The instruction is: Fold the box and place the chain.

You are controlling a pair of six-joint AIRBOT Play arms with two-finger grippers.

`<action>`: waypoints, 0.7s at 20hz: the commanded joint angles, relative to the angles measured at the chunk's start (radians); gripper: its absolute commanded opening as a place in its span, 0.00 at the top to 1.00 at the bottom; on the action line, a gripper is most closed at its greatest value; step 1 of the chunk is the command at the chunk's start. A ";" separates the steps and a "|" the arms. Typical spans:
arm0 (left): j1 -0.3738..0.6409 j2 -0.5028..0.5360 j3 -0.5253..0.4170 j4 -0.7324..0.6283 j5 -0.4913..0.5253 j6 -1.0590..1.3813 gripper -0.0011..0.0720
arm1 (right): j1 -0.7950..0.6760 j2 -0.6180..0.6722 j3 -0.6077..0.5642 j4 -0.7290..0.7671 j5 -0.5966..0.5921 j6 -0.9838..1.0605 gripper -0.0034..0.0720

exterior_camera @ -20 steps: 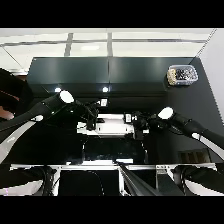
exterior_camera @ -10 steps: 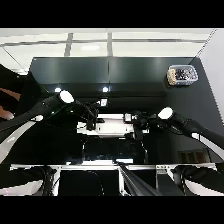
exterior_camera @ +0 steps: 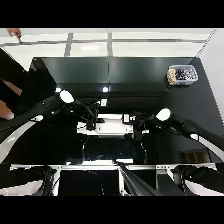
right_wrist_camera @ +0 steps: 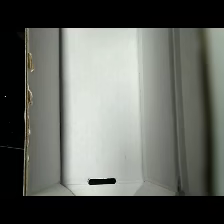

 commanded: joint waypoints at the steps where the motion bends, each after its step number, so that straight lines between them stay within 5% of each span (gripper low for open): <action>1: 0.000 0.001 0.000 0.000 0.000 0.000 0.95 | 0.003 -0.001 0.000 -0.018 -0.006 0.009 0.02; 14: 0.000 0.000 0.000 0.000 0.000 0.000 0.95 | -0.010 0.000 0.000 -0.010 0.007 0.010 0.02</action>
